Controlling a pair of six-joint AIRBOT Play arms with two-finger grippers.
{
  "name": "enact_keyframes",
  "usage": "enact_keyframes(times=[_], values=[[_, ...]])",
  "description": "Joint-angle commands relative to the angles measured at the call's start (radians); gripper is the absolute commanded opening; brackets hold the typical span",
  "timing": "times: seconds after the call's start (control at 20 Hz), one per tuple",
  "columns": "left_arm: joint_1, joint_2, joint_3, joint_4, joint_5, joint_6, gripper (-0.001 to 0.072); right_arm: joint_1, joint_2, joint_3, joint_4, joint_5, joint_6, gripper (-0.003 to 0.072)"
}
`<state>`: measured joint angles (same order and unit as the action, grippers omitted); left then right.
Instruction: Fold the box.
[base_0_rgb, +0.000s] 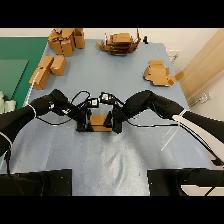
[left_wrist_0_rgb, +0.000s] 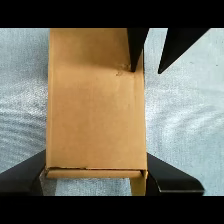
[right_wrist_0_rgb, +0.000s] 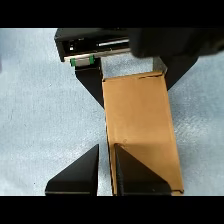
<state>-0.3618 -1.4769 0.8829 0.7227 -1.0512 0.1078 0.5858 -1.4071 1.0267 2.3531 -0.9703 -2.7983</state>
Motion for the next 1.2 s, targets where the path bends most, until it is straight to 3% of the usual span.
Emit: enact_keyframes(times=[0.0, 0.4, 0.45, 0.5, 0.55, 0.75, 0.9, 0.95, 1.15], values=[[0.000, 0.000, 0.001, 0.003, 0.003, 0.004, 0.0350, 0.000, 0.021, 0.005, -0.005, 0.029, -0.003, 0.0159], [0.000, 0.000, 0.001, 0.003, 0.004, 0.004, 0.0350, -0.001, 0.021, 0.005, -0.008, 0.067, -0.003, 0.0159], [0.000, 0.000, 0.001, 0.003, 0.004, 0.004, 0.0350, -0.001, 0.021, 0.005, 0.002, 0.079, -0.003, 0.0142], [0.000, 0.000, 0.001, 0.003, 0.004, 0.004, 0.0350, -0.001, 0.021, 0.005, 0.031, 0.080, -0.003, 0.0005], [0.000, 0.000, 0.001, 0.003, 0.004, 0.004, 0.0350, 0.000, 0.023, 0.004, 0.065, 0.087, 0.004, 0.0006], [0.000, 0.000, 0.001, 0.007, 0.004, 0.004, 0.0349, 0.019, 0.101, -0.046, 0.074, 0.341, 0.236, 0.0002], [0.000, 0.000, 0.001, 0.007, 0.005, 0.004, 0.0350, 0.106, 0.226, -0.209, 0.074, 0.642, 0.271, 0.0002], [0.000, 0.000, 0.001, 0.007, 0.005, 0.004, 0.0350, 0.139, 0.249, -0.256, 0.075, 0.695, 0.278, 0.0004], [0.000, 0.000, 0.001, 0.006, 0.007, 0.004, 0.0350, 0.171, 0.197, -0.296, 0.074, 0.612, 0.305, 0.0006]])
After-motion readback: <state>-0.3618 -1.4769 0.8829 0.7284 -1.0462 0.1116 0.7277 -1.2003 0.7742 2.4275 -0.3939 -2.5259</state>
